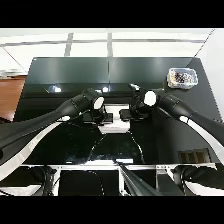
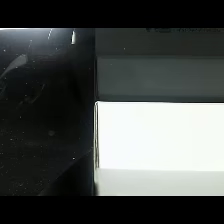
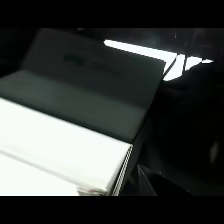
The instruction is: Fold the box and place the chain.
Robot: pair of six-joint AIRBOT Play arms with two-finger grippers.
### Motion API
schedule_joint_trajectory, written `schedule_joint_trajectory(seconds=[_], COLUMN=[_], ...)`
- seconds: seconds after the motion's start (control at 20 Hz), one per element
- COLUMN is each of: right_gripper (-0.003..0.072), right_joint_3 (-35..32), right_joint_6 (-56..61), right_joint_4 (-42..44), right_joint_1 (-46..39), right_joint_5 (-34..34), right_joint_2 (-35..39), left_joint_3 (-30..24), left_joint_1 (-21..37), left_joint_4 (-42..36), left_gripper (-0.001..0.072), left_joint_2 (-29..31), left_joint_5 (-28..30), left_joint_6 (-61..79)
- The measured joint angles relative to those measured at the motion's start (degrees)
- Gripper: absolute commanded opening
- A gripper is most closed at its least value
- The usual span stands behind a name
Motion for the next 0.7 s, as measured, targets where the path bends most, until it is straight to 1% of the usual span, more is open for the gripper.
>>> schedule_joint_trajectory(seconds=[0.05, 0.15, 0.3, 0.4, 0.7], right_gripper=[0.0485, 0.0347, 0.0347, 0.0347, 0.0345], right_joint_3=[0.98, 2.91, 4.87, 5.42, 5.97], right_joint_6=[1.99, 5.86, 11.56, 14.40, 19.67], right_joint_4=[-1.97, -5.86, -11.98, -14.58, -17.68], right_joint_1=[0.76, 2.45, 4.87, 6.19, 7.80], right_joint_5=[0.63, 2.78, 6.75, 7.89, 9.57], right_joint_2=[-0.42, -1.36, -2.51, -2.95, -4.87], left_joint_3=[0.00, 0.00, 0.00, 0.00, 0.00], left_joint_1=[0.00, 0.00, 0.00, 0.00, 0.00], left_joint_4=[0.00, 0.00, 0.00, 0.00, -0.07], left_gripper=[0.0024, 0.0024, 0.0024, 0.0024, 0.0024], left_joint_2=[-0.02, 0.00, -0.02, -0.02, -0.02], left_joint_5=[0.00, 0.00, 0.04, 0.02, 0.04], left_joint_6=[0.02, 0.02, 0.02, 0.02, 0.02])
